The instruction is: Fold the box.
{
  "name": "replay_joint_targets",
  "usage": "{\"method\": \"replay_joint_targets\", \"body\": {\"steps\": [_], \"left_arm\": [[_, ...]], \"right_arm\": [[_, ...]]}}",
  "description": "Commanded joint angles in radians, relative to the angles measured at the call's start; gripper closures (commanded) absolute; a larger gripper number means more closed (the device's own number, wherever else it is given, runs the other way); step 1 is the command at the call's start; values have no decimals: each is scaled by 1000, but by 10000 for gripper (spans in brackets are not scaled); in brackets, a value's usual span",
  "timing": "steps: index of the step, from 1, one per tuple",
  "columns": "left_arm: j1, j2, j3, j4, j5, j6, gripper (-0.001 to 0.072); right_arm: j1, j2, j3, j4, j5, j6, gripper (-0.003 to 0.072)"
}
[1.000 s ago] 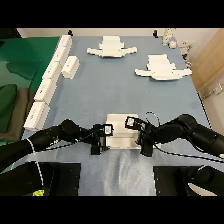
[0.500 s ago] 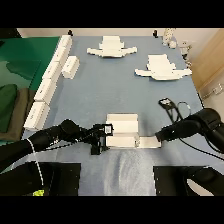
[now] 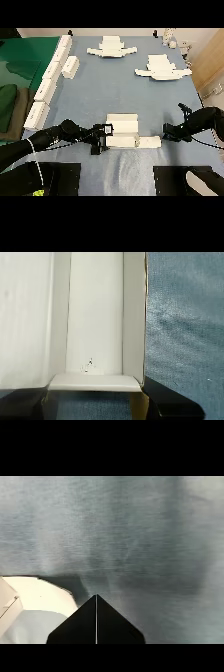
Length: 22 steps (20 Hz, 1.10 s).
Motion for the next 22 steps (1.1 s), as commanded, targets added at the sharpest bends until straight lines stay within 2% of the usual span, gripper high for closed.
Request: {"method": "replay_joint_targets", "body": {"steps": [1, 7, 16, 22], "left_arm": [[1, 0, 0, 0, 0, 0, 251], [1, 0, 0, 0, 0, 0, 250], [1, 0, 0, 0, 0, 0, 250], [1, 0, 0, 0, 0, 0, 250]], "right_arm": [[-50, -46, -56, 179, -4, -130, 687], [-46, -45, -90, 330, -33, -227, 686], [93, -45, -87, 370, 20, -225, 687], [104, -36, -84, 407, 8, -225, 685]]}}
